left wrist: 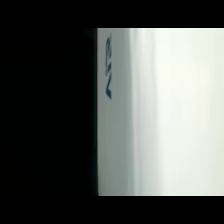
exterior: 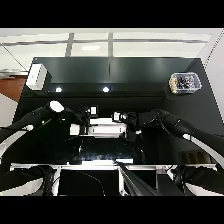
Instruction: Fold the box and place the chain.
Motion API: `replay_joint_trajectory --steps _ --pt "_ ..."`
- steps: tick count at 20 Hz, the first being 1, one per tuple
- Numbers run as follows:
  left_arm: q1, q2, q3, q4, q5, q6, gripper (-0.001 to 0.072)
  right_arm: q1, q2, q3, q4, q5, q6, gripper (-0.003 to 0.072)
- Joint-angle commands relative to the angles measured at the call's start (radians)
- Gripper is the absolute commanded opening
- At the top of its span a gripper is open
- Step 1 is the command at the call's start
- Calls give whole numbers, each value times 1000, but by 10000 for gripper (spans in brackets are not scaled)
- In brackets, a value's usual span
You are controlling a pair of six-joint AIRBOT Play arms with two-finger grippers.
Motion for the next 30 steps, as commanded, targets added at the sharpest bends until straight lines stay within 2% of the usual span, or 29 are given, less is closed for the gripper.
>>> replay_joint_trajectory --steps 1,2,4,9,11,12,15,16,21,23,27,28,29,30 --pt "0 0 1 0 0 0 26 1 0 1 10 8 0 601" --pt "0 0 1 0 0 0 26 1 0 1 9 8 0 600" --pt "0 0 1 0 0 0 27 1 0 1 9 7 0 479" --pt "1 0 1 0 0 0 33 1 0 1 9 8 0 479" --pt "1 3 2 0 0 0 213 1 0 1 8 7 0 479" --pt "2 9 3 2 0 -3 262 1 1 1 8 6 0 479" --pt "3 60 3 3 -1 -11 612 1 1 4 -14 -12 0 479" --pt "6 78 3 3 0 -44 706 1 1 9 -20 -21 0 479" --pt "64 180 3 97 -35 -265 705 1 1 15 -25 -23 0 479" --pt "101 237 3 116 -105 -331 705 1 1 15 -25 -23 0 479" --pt "169 341 3 150 -314 -519 687 1 1 15 -25 -23 0 479" --pt "177 357 3 168 -359 -601 632 1 1 15 -25 -23 0 479" --pt "179 366 3 189 -393 -674 461 1 1 15 -25 -23 0 479" --pt "179 370 3 194 -437 -719 174 1 1 15 -25 -23 0 479"
